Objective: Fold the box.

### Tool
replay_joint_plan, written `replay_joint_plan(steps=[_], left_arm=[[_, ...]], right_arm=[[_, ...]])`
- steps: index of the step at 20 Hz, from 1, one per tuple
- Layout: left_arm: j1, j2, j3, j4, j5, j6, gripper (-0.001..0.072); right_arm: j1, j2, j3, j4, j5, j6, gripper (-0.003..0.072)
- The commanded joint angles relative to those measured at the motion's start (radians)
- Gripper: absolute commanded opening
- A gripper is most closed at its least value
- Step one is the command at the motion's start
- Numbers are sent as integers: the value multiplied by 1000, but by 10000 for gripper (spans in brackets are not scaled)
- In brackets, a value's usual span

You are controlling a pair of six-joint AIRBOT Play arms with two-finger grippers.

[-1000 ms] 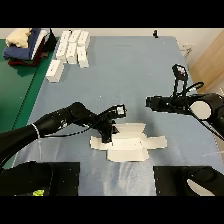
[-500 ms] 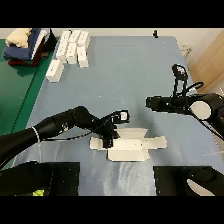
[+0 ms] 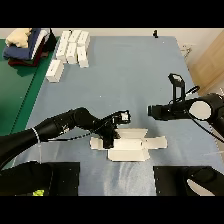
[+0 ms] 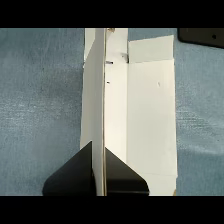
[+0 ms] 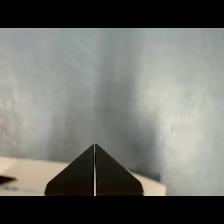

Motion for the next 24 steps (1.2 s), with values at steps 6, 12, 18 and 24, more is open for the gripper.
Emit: replay_joint_plan(steps=[6, 12, 18, 24], left_arm=[[-2, -1, 0, 1, -1, -2, 15], [-2, -1, 0, 1, -1, -2, 16], [-2, -1, 0, 0, -1, -2, 16], [-2, -1, 0, -2, -1, -2, 16]], right_arm=[[290, 154, -36, 58, 349, -12, 2], [798, 218, -278, 21, 17, -452, 603], [907, 87, -351, -342, -96, -470, 658], [908, 48, -343, -499, -161, -290, 656]])
